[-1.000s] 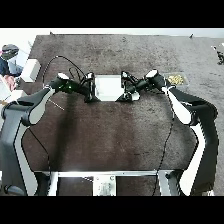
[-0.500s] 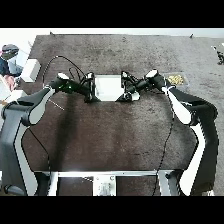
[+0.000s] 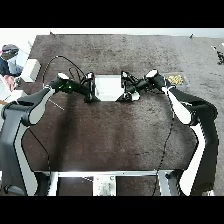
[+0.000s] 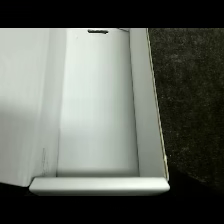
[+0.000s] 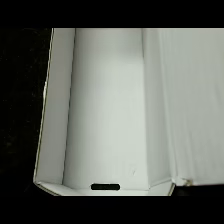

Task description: Fold the box and place the chain.

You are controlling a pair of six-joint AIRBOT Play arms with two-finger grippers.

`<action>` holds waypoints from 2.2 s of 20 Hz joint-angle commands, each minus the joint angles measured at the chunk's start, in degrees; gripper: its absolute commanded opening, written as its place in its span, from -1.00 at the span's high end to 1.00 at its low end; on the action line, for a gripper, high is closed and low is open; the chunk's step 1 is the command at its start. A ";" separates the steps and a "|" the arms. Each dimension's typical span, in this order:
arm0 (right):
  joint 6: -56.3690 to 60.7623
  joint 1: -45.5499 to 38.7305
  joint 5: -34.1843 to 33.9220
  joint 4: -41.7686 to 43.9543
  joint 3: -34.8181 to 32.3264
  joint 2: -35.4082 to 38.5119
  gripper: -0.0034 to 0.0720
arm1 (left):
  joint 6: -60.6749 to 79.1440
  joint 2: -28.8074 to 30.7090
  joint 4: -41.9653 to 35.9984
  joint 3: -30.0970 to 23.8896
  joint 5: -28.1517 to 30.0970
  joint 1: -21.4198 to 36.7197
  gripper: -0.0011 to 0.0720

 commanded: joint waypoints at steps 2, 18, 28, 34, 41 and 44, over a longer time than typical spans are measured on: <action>0.02 0.02 0.00 0.02 0.00 -0.02 -0.70 | 0.00 -0.02 0.02 0.02 0.04 0.02 -0.17; 0.09 -0.37 0.44 -6.21 0.00 2.73 -1.00 | 0.00 -0.02 0.02 0.02 0.04 0.02 -0.17; 9.49 -3.98 4.46 -11.78 0.00 10.10 -1.00 | 0.00 -0.02 0.02 0.02 0.04 0.02 -0.17; 13.35 -4.59 5.79 -0.50 0.00 13.73 0.88 | 0.00 -0.02 0.02 0.02 0.04 0.02 -0.17; 10.71 -1.16 -6.69 11.54 0.00 10.16 0.89 | 0.00 -0.02 0.02 0.02 0.04 0.02 -0.17; 5.66 -0.42 -8.81 10.95 0.00 8.31 0.89 | 0.00 -0.02 0.02 0.02 0.07 0.02 -0.17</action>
